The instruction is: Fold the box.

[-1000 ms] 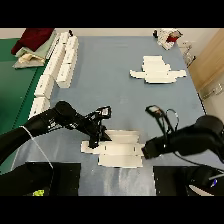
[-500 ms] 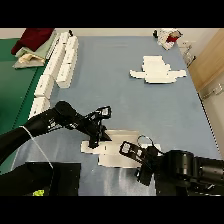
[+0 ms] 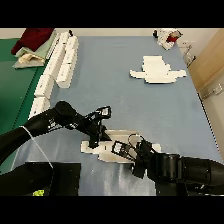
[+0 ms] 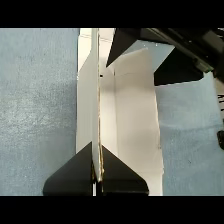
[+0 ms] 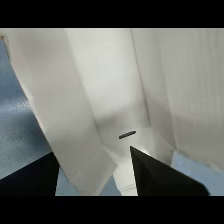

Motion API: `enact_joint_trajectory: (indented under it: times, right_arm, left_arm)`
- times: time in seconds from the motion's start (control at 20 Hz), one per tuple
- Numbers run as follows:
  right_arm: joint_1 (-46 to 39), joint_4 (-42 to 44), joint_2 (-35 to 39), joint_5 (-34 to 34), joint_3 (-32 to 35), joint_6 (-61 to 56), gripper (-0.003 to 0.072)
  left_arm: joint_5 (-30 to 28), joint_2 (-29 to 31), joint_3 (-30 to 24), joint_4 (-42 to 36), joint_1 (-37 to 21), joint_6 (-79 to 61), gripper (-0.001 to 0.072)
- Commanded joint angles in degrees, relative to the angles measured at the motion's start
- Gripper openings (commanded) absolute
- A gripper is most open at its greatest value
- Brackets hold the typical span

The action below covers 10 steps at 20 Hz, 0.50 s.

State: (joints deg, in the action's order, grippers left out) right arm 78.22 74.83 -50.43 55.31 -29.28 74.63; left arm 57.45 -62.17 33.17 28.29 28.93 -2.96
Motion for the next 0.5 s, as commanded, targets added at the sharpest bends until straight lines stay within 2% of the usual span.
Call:
enact_joint_trajectory:
  times: [0.0,0.45]
  right_arm:
    - [0.1,-2.7,-0.6,5.8,-3.5,-4.4,0.0692]
    - [0.1,-5.0,-0.6,11.6,-7.2,-10.7,0.072]
  left_arm:
    - [0.0,0.0,0.0,0.0,0.0,0.0,0.0014]
    - [0.0,0.0,0.0,0.0,0.0,0.0,0.0013]
